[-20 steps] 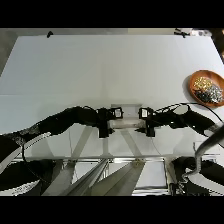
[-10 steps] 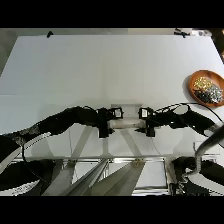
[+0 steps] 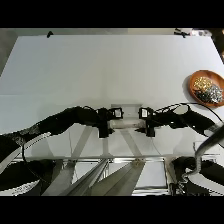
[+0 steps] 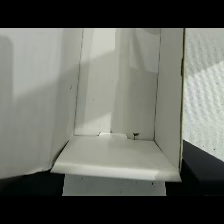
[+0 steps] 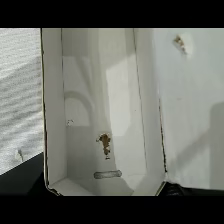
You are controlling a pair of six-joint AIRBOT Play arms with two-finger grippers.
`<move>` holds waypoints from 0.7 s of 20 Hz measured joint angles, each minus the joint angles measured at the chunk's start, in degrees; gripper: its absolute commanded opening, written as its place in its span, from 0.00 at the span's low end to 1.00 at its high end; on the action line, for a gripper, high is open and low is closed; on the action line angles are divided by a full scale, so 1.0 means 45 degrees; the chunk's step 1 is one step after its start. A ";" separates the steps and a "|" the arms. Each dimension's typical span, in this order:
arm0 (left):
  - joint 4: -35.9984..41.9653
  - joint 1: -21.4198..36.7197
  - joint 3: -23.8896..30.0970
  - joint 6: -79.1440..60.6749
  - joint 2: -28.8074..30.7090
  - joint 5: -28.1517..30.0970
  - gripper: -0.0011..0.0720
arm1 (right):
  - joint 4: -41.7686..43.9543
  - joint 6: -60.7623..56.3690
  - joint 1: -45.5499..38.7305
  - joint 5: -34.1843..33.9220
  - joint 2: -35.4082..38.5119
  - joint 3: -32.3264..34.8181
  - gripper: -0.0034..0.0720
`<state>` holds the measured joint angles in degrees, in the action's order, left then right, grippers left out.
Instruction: Fold the box and place the chain.
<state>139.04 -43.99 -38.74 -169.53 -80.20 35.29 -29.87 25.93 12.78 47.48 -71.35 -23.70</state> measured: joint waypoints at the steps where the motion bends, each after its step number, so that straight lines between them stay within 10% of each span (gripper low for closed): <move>1: -0.0015 -0.0005 -0.0005 -0.0010 0.0000 0.0005 0.20 | 0.0000 -0.0083 0.0000 0.0049 0.0000 0.0000 0.59; 4: -0.0029 -0.0005 -0.0005 -0.0039 -0.0005 0.0039 0.20 | -0.0029 -0.0311 -0.0010 0.0228 0.0000 0.0000 0.63; 7: -0.0019 -0.0010 0.0000 -0.0044 0.0000 0.0078 0.20 | -0.0024 -0.0918 -0.0010 0.0505 0.0015 0.0005 1.00; 14: -0.0005 -0.0015 0.0000 -0.0024 -0.0005 0.0053 0.20 | -0.0529 -0.2361 -0.0005 0.0612 0.0277 0.0005 1.00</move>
<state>139.02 -44.05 -38.74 -169.64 -80.23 35.53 -32.25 15.31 12.75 50.24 -70.11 -23.68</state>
